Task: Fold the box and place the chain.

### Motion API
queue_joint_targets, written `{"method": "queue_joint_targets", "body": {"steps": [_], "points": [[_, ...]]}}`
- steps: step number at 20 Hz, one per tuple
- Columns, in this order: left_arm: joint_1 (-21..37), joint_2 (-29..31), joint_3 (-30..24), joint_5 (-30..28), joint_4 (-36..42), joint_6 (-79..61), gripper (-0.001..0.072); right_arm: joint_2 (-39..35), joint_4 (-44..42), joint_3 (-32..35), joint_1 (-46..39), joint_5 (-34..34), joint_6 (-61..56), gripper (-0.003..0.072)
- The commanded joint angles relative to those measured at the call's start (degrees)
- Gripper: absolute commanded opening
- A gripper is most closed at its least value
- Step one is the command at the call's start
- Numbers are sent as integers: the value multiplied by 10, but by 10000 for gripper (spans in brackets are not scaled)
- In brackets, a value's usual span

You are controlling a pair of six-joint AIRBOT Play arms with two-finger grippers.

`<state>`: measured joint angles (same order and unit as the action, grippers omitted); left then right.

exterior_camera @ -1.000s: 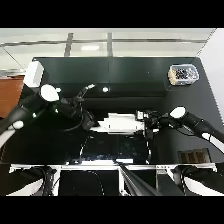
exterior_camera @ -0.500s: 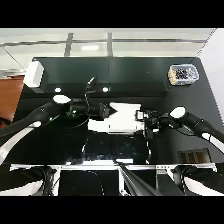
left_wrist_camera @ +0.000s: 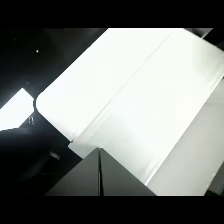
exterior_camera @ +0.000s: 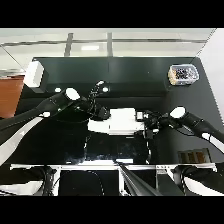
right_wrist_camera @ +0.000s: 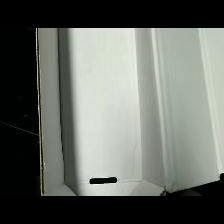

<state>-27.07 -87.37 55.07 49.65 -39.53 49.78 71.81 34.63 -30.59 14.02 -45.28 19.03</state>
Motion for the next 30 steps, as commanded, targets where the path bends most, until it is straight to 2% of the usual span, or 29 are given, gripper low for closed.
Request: {"method": "queue_joint_targets", "body": {"steps": [1, 3, 7, 9, 11, 12, 13, 15, 16, 17, 18, 20, 23, 24, 26, 30], "points": [[7, 2, 11, 15, -37, 16, 20, 0, -1, 0, 0, 1, -1, 299], [25, 31, 18, 15, -42, 17, 20, 0, -1, 0, 0, 1, -1, 299], [67, 153, -5, 30, -65, 14, 20, 0, -1, 0, 0, 1, -1, 299], [85, 239, -76, -13, -54, -25, 21, 0, -1, 0, 0, 1, -1, 299], [105, 315, -167, -71, 9, -108, 25, 0, -1, 0, 0, 1, -1, 299], [115, 339, -208, -71, 46, -179, 25, 0, -1, 0, 0, 1, -1, 299], [125, 347, -232, -37, 50, -247, 25, 0, -1, 0, 0, 1, -1, 299], [130, 332, -251, 31, 49, -324, 25, 0, -1, 0, 0, 1, -1, 300], [123, 319, -253, 43, 47, -377, 58, 0, -1, 0, 0, 1, -1, 299], [111, 306, -252, 38, 42, -454, 404, 0, -1, 0, 0, 1, -1, 300], [97, 297, -252, 21, 42, -512, 720, 0, -1, 0, 0, 1, -1, 300], [63, 271, -242, -27, 10, -529, 717, 0, -1, 0, 0, 1, -1, 300], [-1, 226, -205, -83, -127, -540, 716, 0, -1, 0, 0, 1, -1, 300], [-10, 207, -188, -81, -135, -540, 716, 0, -1, 0, 0, 1, -1, 299], [-13, 165, -154, -68, -85, -541, 716, 0, -1, 0, 0, 1, -1, 300], [-14, 91, -97, -24, -55, -542, 716, 0, -1, 0, 0, 1, -1, 299]]}}
